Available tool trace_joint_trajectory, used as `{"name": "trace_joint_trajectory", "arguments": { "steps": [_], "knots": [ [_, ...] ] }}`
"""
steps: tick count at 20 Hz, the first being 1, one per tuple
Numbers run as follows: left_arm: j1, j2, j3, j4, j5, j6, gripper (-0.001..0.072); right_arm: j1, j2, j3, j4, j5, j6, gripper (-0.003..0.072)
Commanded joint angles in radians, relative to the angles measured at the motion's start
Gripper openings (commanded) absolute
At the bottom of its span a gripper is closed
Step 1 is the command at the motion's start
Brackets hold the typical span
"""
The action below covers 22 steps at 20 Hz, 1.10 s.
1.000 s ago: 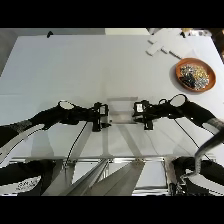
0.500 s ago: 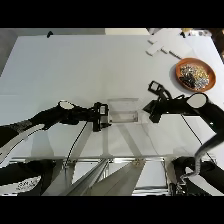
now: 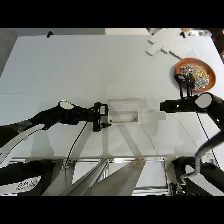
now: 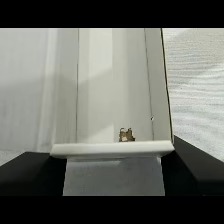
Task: Fold the box and place the chain.
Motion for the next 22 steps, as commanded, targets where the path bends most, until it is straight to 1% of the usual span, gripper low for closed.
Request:
{"name": "trace_joint_trajectory", "arguments": {
  "steps": [1, 2, 3, 7, 10, 13, 15, 16, 17, 20, 22],
  "knots": [
    [0.000, 0.000, 0.000, 0.000, 0.000, 0.000, 0.0063, -0.008, -0.069, -0.002, 0.109, 0.043, 0.017, 0.0008],
    [0.000, 0.000, 0.000, 0.000, 0.000, 0.000, 0.0063, -0.001, -0.080, -0.002, 0.159, 0.055, -0.013, 0.0008],
    [0.000, 0.000, 0.000, 0.000, 0.000, 0.000, 0.0063, 0.012, -0.091, -0.002, 0.178, 0.063, -0.019, 0.0007],
    [0.000, 0.000, 0.000, 0.000, 0.000, 0.000, 0.0063, 0.089, -0.126, -0.028, 0.209, 0.076, -0.042, 0.0007],
    [0.000, 0.000, 0.000, 0.000, 0.000, 0.000, 0.0063, 0.145, -0.126, -0.029, 0.228, 0.061, -0.045, 0.0007],
    [0.000, 0.000, 0.000, 0.000, 0.000, 0.000, 0.0063, 0.171, -0.118, -0.029, 0.323, 0.057, -0.094, 0.0008],
    [0.000, 0.000, 0.000, 0.000, 0.000, 0.000, 0.0063, 0.172, -0.083, -0.029, 0.381, 0.071, -0.124, 0.0009],
    [0.000, 0.000, 0.000, 0.000, 0.000, 0.000, 0.0063, 0.172, -0.060, -0.029, 0.380, 0.074, -0.123, 0.0020],
    [0.000, 0.000, 0.000, 0.000, 0.000, 0.000, 0.0063, 0.172, -0.033, -0.029, 0.378, 0.082, -0.124, 0.0061],
    [0.000, 0.000, 0.000, 0.000, 0.000, 0.000, 0.0063, 0.172, 0.033, -0.029, 0.378, 0.087, -0.123, 0.0064],
    [0.000, 0.000, 0.000, 0.000, 0.000, 0.000, 0.0063, 0.173, 0.038, -0.029, 0.397, 0.116, -0.123, 0.0110]
  ]
}}
